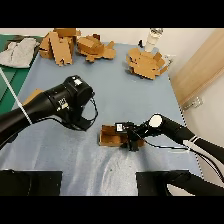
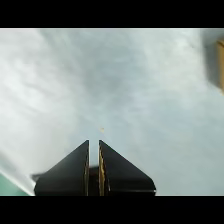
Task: Fold the box.
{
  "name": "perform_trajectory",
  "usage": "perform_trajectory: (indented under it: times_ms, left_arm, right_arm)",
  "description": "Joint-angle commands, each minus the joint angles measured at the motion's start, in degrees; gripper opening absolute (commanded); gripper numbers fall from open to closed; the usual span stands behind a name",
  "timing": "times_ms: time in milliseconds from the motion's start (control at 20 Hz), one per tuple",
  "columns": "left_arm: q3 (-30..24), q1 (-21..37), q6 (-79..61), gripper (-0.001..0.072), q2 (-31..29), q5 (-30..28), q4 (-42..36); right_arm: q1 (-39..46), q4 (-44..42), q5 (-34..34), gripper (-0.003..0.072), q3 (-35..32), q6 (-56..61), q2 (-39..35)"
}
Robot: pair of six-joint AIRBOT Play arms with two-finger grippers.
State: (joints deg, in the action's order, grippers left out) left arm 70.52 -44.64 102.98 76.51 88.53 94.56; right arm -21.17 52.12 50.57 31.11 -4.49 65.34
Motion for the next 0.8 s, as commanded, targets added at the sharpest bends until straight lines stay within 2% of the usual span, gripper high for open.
perform_trajectory:
  times_ms: [0, 100, 150, 200, 250, 300, 350, 400, 500, 550, 650, 750]
  left_arm:
    - [-0.8, 5.7, -16.4, 0.0114, -0.1, -13.2, 8.5]
    - [-3.6, 12.3, -32.9, 0.0113, -0.1, -28.7, -1.9]
    - [-5.3, 16.2, -42.4, 0.0113, -0.1, -34.5, -11.5]
    - [-7.2, 21.1, -55.5, 0.0113, -0.1, -38.1, -26.1]
    - [-9.1, 25.8, -69.3, 0.0113, -0.1, -38.2, -42.2]
    - [-11.0, 30.6, -82.8, 0.0113, -0.1, -35.3, -57.3]
    - [-13.1, 35.6, -94.6, 0.0113, 0.0, -30.3, -69.6]
    - [-14.7, 40.0, -102.1, 0.0113, 0.1, -23.4, -77.4]
    - [-15.3, 44.8, -110.0, 0.0113, 1.1, -9.9, -79.8]
    - [-15.3, 45.0, -114.4, 0.0113, 1.8, -6.6, -78.4]
    - [-15.3, 42.2, -120.6, 0.0113, 2.5, -7.3, -73.7]
    - [-15.3, 37.0, -121.8, 0.0114, 2.7, -8.8, -64.3]
  right_arm:
    - [0.0, 0.0, 0.0, 0.0533, 0.0, 0.0, 0.0]
    - [0.0, 0.0, 0.0, 0.0533, 0.0, 0.0, 0.0]
    - [0.0, 0.0, 0.0, 0.0533, 0.0, 0.0, 0.0]
    - [0.0, 0.0, 0.0, 0.0534, 0.0, 0.0, 0.0]
    - [0.0, 0.0, 0.0, 0.0533, 0.0, 0.0, 0.0]
    - [0.0, 0.0, 0.0, 0.0533, 0.0, 0.0, 0.0]
    - [0.0, 0.0, 0.0, 0.0534, 0.0, 0.0, 0.0]
    - [0.0, 0.0, 0.0, 0.0533, 0.0, 0.0, 0.0]
    - [0.0, 0.0, 0.0, 0.0533, 0.0, 0.0, 0.0]
    - [0.0, 0.0, 0.0, 0.0533, 0.0, 0.0, 0.0]
    - [0.0, 0.0, 0.0, 0.0533, 0.0, 0.0, 0.0]
    - [0.0, -0.1, -0.1, 0.0533, 0.0, 0.0, 0.0]
